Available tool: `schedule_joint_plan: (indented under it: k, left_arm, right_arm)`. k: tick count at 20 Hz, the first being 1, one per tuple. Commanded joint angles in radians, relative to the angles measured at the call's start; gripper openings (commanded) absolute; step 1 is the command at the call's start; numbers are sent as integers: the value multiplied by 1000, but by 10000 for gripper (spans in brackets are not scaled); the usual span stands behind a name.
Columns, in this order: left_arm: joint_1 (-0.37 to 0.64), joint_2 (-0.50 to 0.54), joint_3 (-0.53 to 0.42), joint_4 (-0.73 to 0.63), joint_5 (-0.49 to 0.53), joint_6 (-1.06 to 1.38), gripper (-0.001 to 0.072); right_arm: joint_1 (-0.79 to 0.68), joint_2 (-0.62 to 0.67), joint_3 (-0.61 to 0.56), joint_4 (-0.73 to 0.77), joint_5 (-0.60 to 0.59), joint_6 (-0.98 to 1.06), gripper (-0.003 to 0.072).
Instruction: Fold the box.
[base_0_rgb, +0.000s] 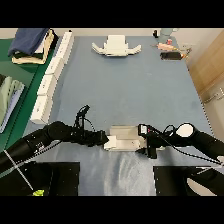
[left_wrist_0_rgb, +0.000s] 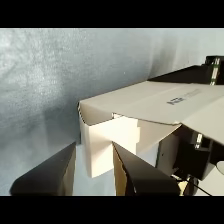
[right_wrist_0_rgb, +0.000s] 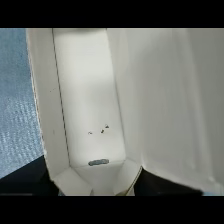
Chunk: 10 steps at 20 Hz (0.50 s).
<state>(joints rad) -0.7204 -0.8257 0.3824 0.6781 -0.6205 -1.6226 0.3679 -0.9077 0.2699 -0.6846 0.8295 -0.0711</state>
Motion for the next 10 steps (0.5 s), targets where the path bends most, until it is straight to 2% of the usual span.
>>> schedule_joint_plan:
  k: [1, 6, 10]
  left_arm:
    - [-3, -10, 2, -44, 64, 7, 354]
    - [-33, -12, 26, 21, 16, -37, 354]
    - [-114, -49, 92, 220, 8, -259, 353]
  right_arm:
    - [0, 1, 1, 0, 0, 0, 573]
    - [0, 1, 1, 0, 0, 0, 574]
    - [0, 1, 1, 0, 0, 0, 573]
